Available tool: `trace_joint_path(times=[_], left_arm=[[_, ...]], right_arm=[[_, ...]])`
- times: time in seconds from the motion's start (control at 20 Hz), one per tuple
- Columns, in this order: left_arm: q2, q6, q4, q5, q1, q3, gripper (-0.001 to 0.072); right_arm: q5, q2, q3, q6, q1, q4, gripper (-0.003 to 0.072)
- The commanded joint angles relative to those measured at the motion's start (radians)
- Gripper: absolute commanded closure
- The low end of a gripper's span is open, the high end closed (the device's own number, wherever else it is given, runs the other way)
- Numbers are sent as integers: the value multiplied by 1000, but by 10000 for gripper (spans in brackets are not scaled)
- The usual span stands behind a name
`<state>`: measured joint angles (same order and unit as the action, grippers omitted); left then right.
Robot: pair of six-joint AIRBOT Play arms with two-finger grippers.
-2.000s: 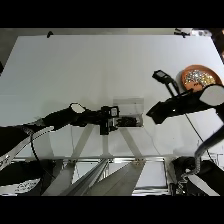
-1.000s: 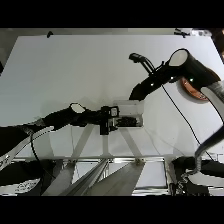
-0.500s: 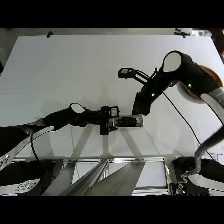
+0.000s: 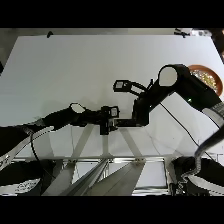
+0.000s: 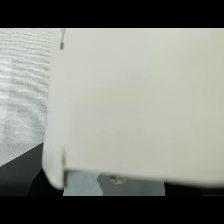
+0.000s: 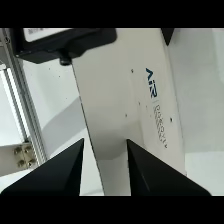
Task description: Fold the box and place the chain.
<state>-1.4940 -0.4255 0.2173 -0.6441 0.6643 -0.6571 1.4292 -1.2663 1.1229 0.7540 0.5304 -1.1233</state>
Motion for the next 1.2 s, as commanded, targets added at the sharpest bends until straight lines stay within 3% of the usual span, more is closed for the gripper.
trace_joint_path(times=[0.0, 0.4, 0.5, 0.65, 0.9, 1.15], left_arm=[[0, 0, 0, 0, 0, 0, 537], [0, 0, 0, 0, 0, 0, 537], [0, 0, 0, 0, 0, 0, 537], [0, 0, 0, 1, 0, 0, 537], [0, -1, 0, 0, 0, 0, 537], [0, 0, 0, 0, 0, 0, 537]], right_arm=[[-28, 24, -8, -1, 11, 21, 343], [-77, 30, 81, -76, -64, 230, 349], [-98, 21, 114, -92, -101, 230, 365], [-99, -28, 120, -185, -134, 233, 452], [15, -165, 120, -209, -132, 224, 451], [48, -182, 119, -205, -133, 113, 450]])
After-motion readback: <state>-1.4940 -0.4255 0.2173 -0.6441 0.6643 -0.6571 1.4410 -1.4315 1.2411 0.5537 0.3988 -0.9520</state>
